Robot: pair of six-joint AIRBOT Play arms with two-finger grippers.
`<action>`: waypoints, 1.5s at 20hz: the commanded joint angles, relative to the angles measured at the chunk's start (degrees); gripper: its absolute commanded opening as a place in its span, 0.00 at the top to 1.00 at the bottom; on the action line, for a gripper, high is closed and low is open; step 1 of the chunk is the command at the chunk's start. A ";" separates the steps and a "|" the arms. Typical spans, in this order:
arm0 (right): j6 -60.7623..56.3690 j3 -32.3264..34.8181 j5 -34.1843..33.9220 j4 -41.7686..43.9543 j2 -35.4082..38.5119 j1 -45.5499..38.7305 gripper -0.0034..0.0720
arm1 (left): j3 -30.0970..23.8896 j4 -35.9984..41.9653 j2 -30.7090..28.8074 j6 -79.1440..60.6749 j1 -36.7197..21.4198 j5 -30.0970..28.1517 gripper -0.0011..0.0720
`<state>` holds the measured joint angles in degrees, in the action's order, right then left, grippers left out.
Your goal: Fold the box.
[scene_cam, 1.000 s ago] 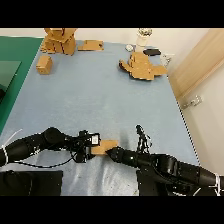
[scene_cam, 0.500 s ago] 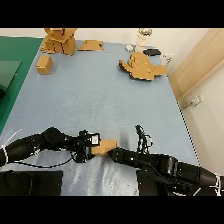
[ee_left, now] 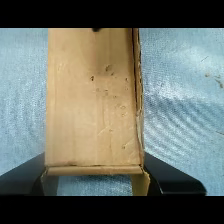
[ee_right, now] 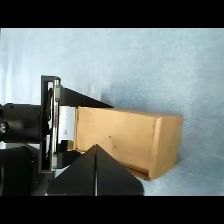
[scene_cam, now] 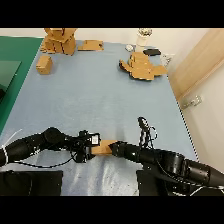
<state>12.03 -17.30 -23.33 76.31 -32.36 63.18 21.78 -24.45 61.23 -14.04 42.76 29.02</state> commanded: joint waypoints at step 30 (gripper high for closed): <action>-20.22 -4.28 -21.29 -18.60 -2.08 0.00 0.95 | 2.01 2.08 -1.68 7.72 0.00 -8.11 0.25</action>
<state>-5.34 -21.54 -41.87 60.82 -33.69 63.18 23.35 -22.24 60.27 -10.35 42.76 26.22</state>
